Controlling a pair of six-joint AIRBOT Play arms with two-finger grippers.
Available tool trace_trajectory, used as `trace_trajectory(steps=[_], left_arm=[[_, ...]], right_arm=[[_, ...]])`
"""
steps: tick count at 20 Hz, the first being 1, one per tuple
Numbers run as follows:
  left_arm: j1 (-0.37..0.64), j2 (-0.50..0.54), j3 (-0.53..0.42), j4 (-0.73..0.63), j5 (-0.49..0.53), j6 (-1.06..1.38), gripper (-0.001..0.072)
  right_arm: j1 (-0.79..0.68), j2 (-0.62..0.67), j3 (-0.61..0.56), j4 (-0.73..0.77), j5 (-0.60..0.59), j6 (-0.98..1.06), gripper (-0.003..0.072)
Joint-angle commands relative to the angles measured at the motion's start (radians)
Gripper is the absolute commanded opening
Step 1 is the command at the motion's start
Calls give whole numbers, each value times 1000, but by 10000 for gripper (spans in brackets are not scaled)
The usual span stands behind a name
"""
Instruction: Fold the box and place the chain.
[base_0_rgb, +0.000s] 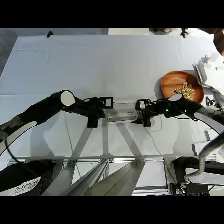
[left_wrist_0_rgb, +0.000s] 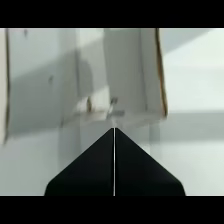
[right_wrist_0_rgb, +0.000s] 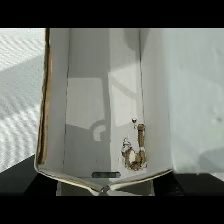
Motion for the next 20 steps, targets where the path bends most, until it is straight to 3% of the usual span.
trace_trajectory(steps=[1, 8, 12, 20], left_arm=[[16, 94, 0, 209, -29, -174, 7], [209, 256, 0, 224, -72, -457, 12], [250, 251, -50, 220, -76, -639, 12], [237, 113, -210, -33, -34, -1075, 10]], right_arm=[[0, 0, 0, 0, 0, 0, 524], [0, 0, 0, 0, 0, 0, 524], [0, 0, 0, 0, 0, 0, 524], [0, 0, 0, 0, 0, 0, 524]])
